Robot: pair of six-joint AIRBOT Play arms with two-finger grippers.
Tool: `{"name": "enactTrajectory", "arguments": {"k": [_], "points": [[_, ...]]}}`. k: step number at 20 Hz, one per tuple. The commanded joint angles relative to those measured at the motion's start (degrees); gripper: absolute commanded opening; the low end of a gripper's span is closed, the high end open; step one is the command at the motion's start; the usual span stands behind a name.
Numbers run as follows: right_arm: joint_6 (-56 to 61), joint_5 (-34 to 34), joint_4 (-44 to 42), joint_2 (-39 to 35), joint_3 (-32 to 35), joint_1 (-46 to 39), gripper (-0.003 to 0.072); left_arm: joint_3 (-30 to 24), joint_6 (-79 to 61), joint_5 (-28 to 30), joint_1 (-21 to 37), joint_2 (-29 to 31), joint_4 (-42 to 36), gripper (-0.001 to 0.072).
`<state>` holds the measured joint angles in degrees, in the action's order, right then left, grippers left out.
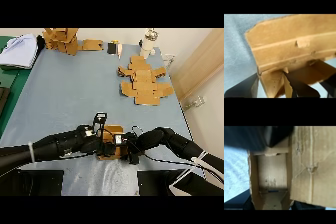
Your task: Fold the box.
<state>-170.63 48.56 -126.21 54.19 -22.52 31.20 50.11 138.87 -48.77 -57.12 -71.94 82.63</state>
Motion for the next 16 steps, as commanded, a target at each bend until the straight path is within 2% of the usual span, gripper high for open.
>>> {"name": "enactTrajectory", "arguments": {"k": [1,3,4,5,6,7,15,16], "points": [[0.0,0.0,0.0,0.0,0.0,0.0,0.0534,2.9,3.9,-1.8,-0.7,-4.2,2.1,0.0474],[0.0,0.0,0.0,0.0,0.0,0.0,0.0534,3.0,7.1,-1.9,-0.7,-4.8,2.1,0.0473],[0.0,0.0,0.0,0.0,0.0,0.0,0.0534,3.0,8.2,-2.0,-0.7,-4.9,2.3,0.0401],[0.0,0.0,0.0,0.0,0.0,0.0,0.0534,3.0,8.3,-1.9,-0.7,-4.9,2.3,0.0184],[0.0,0.0,0.0,0.0,0.0,0.0,0.0534,3.0,8.3,-1.5,-0.7,-4.9,2.3,0.0077],[0.0,0.0,0.0,0.0,0.0,0.0,0.0534,3.0,8.3,-1.2,-0.7,-4.9,2.3,0.0020],[0.0,0.0,0.0,0.0,0.0,0.0,0.0534,3.0,7.7,-2.1,-0.7,-4.6,2.3,0.0018],[0.0,0.0,0.0,0.0,0.0,0.0,0.0534,3.0,7.1,-2.6,-0.7,-4.5,2.3,0.0136]]}}
